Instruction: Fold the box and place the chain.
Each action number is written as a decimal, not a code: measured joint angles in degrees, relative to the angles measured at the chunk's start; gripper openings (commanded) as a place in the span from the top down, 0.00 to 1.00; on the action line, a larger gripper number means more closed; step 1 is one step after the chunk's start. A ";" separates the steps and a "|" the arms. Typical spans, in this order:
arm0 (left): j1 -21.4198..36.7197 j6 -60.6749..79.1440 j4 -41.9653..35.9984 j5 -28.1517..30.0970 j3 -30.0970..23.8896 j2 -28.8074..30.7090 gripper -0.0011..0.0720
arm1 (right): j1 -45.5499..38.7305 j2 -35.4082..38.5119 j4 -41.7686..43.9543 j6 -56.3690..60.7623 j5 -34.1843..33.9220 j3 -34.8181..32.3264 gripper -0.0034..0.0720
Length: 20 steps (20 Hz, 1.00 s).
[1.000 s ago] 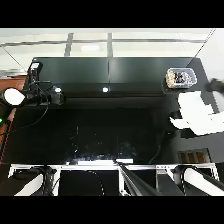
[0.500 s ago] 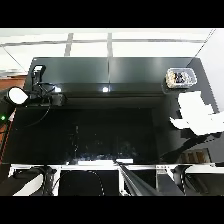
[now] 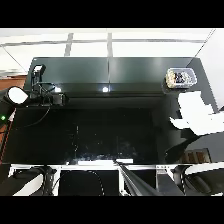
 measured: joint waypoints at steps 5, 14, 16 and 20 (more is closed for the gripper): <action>0.00 0.00 0.00 -0.68 0.00 0.00 0.02 | 2.54 3.41 -1.55 -1.33 1.53 1.29 0.94; 0.00 0.02 0.42 -0.68 -0.02 0.00 0.02 | 7.21 24.96 5.62 3.04 1.38 -15.89 0.94; 0.00 0.07 -0.20 -0.35 -0.07 0.00 0.02 | 9.84 33.14 6.93 6.62 -2.10 -24.06 0.94; -0.61 0.28 -3.39 -0.76 -0.13 -0.11 0.02 | 18.88 48.39 14.53 13.33 -10.43 -40.96 0.94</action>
